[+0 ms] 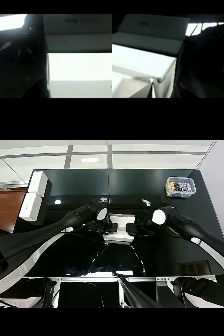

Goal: Fold the box and place the chain.

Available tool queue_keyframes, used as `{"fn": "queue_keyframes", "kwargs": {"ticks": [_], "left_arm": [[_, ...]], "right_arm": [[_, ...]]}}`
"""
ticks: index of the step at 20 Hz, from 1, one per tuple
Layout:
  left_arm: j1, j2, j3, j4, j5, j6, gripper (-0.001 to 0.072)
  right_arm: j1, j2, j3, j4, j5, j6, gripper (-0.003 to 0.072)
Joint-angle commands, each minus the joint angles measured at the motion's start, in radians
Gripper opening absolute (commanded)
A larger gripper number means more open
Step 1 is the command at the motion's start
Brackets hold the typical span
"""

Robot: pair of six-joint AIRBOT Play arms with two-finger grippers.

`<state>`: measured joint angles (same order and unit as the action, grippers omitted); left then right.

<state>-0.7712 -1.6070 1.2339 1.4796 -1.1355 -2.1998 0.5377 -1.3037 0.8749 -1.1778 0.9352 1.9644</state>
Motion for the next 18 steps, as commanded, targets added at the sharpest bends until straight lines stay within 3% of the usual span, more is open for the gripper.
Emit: {"fn": "queue_keyframes", "kwargs": {"ticks": [1, 8, 13, 15, 18], "left_arm": [[0.001, 0.000, 0.001, 0.001, -0.003, 0.000, 0.0029], [0.001, 0.000, 0.001, 0.001, -0.018, 0.000, 0.0030], [0.001, 0.000, 0.001, 0.002, -0.024, 0.000, 0.0030], [0.001, 0.000, 0.001, 0.001, -0.024, 0.000, 0.0030], [0.001, 0.000, 0.001, 0.001, -0.023, 0.000, 0.0030]], "right_arm": [[0.056, -0.058, 0.068, -0.139, 0.051, 0.124, 0.0294], [0.145, -0.162, 0.216, -0.343, 0.221, 0.301, 0.0294], [0.148, -0.169, 0.219, -0.341, 0.231, 0.336, 0.0294], [0.148, -0.177, 0.219, -0.339, 0.235, 0.336, 0.0235], [0.148, -0.188, 0.219, -0.299, 0.228, 0.332, 0.0235]]}}
